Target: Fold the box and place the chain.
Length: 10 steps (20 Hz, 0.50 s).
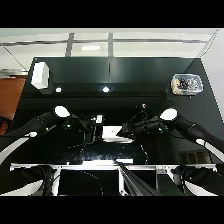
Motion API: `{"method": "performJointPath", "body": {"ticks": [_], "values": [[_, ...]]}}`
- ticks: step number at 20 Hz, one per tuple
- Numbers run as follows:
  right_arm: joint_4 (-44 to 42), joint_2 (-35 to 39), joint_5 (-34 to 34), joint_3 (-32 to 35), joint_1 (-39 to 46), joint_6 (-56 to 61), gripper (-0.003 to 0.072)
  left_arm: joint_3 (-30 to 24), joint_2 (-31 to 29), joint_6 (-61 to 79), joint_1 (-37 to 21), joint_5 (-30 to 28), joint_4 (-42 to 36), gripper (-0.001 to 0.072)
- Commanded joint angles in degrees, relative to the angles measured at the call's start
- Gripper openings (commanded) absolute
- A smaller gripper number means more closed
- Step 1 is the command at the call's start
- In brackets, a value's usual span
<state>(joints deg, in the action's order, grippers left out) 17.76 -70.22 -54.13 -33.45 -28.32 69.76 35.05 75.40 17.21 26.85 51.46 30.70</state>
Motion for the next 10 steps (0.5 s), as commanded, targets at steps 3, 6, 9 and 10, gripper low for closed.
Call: {"method": "performJointPath", "body": {"ticks": [3,6,9,10], "values": [[3.74,-2.03,1.92,0.26,-0.83,0.13,0.0046,0.04,0.00,-0.09,0.00,0.02,-0.11,0.0404],[3.41,-1.86,1.09,0.15,-0.44,-1.57,0.0046,0.04,0.00,-0.11,0.00,0.02,-0.11,0.0404],[3.32,0.42,-4.57,-1.20,3.08,-3.63,0.0046,0.04,0.00,-0.11,-0.02,0.02,-0.11,0.0404],[3.28,1.86,-6.91,-1.86,5.03,-3.58,0.0046,0.04,0.00,-0.09,-0.02,-0.02,-0.09,0.0406]]}}
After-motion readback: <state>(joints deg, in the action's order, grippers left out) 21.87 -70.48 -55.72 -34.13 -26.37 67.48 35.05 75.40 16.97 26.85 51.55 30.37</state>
